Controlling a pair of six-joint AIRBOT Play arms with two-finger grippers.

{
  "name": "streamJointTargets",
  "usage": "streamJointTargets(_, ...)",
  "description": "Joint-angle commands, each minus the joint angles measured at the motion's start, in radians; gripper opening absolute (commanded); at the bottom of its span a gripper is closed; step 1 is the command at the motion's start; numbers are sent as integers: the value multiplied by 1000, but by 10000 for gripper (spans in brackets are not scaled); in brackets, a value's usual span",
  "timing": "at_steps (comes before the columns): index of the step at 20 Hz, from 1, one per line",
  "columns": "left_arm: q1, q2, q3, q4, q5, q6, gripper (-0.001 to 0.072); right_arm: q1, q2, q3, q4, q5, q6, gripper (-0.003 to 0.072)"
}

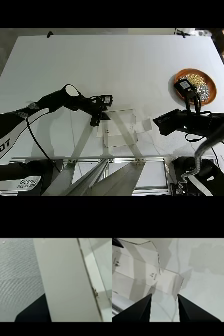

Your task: Fold the box and place the chain.

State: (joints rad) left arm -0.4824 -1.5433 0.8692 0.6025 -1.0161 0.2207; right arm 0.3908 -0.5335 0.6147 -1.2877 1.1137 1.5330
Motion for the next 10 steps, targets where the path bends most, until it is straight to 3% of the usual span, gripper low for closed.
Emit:
streamJointTargets(1,0,5,2,-14,-36,-1,115,0,-1,0,0,1,0,361)
streamJointTargets(3,0,5,2,14,-35,0,105,0,-1,0,0,0,0,361)
streamJointTargets(4,0,5,2,34,-35,0,1,0,-1,0,0,0,0,361)
streamJointTargets(7,-2,7,2,56,2,0,2,0,-1,0,0,0,0,361)
streamJointTargets(10,-32,26,2,37,119,0,1,0,-1,0,0,1,0,360)
